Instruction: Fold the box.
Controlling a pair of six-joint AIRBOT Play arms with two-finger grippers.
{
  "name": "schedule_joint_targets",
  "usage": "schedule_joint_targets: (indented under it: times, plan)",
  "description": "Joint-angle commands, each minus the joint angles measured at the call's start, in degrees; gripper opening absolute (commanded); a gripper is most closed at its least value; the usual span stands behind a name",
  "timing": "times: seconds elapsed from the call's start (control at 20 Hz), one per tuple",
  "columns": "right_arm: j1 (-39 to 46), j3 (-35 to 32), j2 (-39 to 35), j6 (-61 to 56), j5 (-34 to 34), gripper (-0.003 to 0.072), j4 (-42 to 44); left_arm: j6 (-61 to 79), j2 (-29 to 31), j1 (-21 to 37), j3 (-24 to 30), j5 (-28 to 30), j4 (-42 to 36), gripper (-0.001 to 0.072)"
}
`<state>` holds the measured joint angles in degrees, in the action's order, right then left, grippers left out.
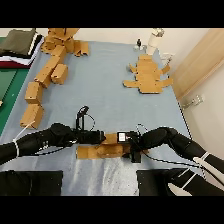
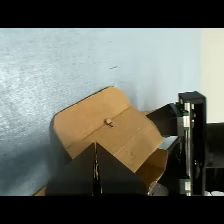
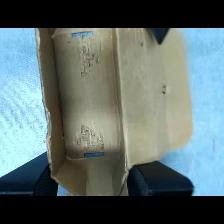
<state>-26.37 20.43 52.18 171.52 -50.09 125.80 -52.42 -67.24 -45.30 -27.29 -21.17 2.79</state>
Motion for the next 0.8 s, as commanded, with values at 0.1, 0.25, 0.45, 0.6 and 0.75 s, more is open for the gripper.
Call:
schedule_joint_targets:
  times: [0.1, 0.25, 0.45, 0.6, 0.75]
  plan:
    - [0.0, 0.0, 0.0, 0.0, 0.0, 0.0500, 0.0, -5.7, -0.2, 0.0, -0.9, -0.7, 7.5, 0.0007]
    - [0.0, 0.0, 0.0, 0.0, 0.0, 0.0500, 0.0, -5.8, -0.3, 0.0, -1.1, -2.1, 7.5, 0.0007]
    - [0.0, 0.0, 0.0, 0.0, 0.0, 0.0500, 0.0, -5.7, -0.3, 0.7, -2.2, -2.1, 7.6, 0.0008]
    - [0.0, 0.0, 0.0, 0.0, 0.0, 0.0500, 0.0, -5.4, -0.2, 4.1, -3.4, -5.5, 8.0, 0.0009]
    - [0.0, 0.0, 0.0, 0.0, 0.0, 0.0500, 0.0, -4.0, -0.1, 8.0, -5.1, -11.8, 9.5, 0.0009]
